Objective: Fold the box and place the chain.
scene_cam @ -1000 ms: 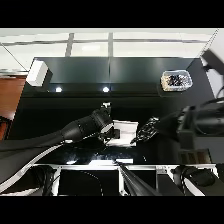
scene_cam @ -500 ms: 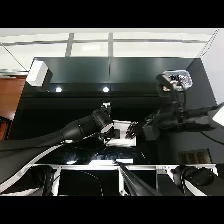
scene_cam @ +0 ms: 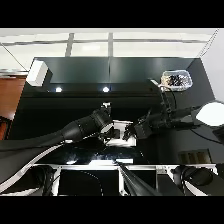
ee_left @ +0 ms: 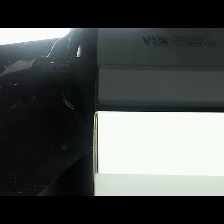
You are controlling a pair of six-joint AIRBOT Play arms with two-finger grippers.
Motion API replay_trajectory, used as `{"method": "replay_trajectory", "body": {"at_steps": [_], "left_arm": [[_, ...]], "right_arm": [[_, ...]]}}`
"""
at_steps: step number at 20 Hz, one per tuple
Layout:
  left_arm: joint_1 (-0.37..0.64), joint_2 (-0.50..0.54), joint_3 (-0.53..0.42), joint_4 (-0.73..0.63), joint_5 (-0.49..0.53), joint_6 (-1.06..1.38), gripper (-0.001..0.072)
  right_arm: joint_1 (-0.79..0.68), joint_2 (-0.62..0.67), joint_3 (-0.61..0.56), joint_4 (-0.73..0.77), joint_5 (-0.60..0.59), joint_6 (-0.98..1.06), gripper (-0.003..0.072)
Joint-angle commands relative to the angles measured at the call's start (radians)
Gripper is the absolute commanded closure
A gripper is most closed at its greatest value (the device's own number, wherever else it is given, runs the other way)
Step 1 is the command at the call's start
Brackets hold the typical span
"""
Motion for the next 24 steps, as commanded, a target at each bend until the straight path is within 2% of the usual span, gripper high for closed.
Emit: {"method": "replay_trajectory", "body": {"at_steps": [1,5,10,15,20,24], "left_arm": [[0.001,0.0,0.0,0.0,0.002,0.0,0.0685],[0.001,0.0,0.0,0.0,0.002,0.0,0.0685],[0.001,0.0,0.0,0.0,0.002,0.0,0.0685],[0.001,0.0,0.0,0.0,0.002,0.0,0.0685],[0.001,0.0,0.0,0.0,0.002,0.0,0.0685],[0.001,0.0,0.0,0.0,0.002,0.0,0.0685]], "right_arm": [[-0.006,-0.003,0.117,-0.022,0.08,0.013,0.0683],[-0.022,-0.003,0.235,-0.019,0.135,0.073,0.0682],[-0.021,-0.003,0.225,-0.095,0.182,0.092,0.0682],[-0.002,-0.003,0.087,-0.102,0.134,0.093,0.0682],[0.034,-0.008,-0.113,-0.11,-0.054,0.093,0.0682],[0.035,-0.053,-0.164,-0.109,-0.126,0.093,0.0682]]}}
